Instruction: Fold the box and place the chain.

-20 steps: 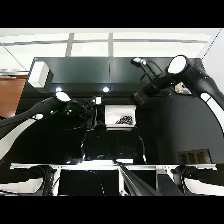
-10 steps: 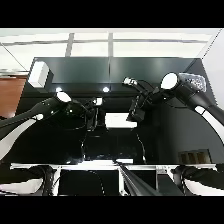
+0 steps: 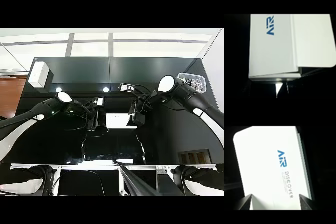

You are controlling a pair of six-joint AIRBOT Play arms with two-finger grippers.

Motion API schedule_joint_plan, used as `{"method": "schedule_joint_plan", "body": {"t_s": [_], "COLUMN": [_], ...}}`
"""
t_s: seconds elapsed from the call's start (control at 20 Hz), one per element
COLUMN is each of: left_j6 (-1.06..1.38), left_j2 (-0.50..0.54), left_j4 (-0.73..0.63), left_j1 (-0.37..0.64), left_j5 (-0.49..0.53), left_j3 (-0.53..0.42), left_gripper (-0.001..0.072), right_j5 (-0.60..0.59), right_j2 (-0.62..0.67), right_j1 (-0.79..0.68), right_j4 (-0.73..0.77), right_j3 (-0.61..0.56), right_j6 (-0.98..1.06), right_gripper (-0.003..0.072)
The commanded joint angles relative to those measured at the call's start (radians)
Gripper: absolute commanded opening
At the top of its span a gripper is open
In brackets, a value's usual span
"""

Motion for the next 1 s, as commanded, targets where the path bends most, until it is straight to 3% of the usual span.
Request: {"method": "schedule_joint_plan", "body": {"t_s": [0.0,0.1,0.15,0.2,0.5,0.55,0.95], "left_j6": [-0.001,-0.001,-0.001,-0.001,-0.001,-0.001,-0.001], "left_j2": [-0.001,-0.001,-0.001,-0.001,-0.001,-0.001,-0.001], "left_j4": [0.002,0.002,0.002,0.002,0.002,0.002,0.002], "left_j1": [0.0,0.0,0.0,0.0,0.0,0.0,0.0], "left_j5": [0.005,0.005,0.005,0.005,0.005,0.005,0.005], "left_j3": [0.001,0.001,0.001,0.001,0.001,0.001,0.001], "left_gripper": [0.0326,0.0326,0.0326,0.0326,0.0326,0.0326,0.0326], "right_j5": [-0.056,-0.102,-0.113,-0.107,-0.072,-0.072,-0.092], "right_j2": [0.0,0.0,0.0,0.001,0.015,0.021,0.02], "right_j1": [0.008,0.008,0.008,0.008,0.008,0.008,0.026], "right_j4": [-0.047,-0.046,-0.046,-0.045,-0.009,-0.011,-0.014], "right_j3": [0.0,0.0,0.0,0.0,0.0,0.0,-0.013], "right_j6": [-0.003,-0.003,-0.003,-0.003,0.001,0.001,0.008], "right_gripper": [0.072,0.0719,0.0681,0.0476,0.0454,0.036,0.0359]}}
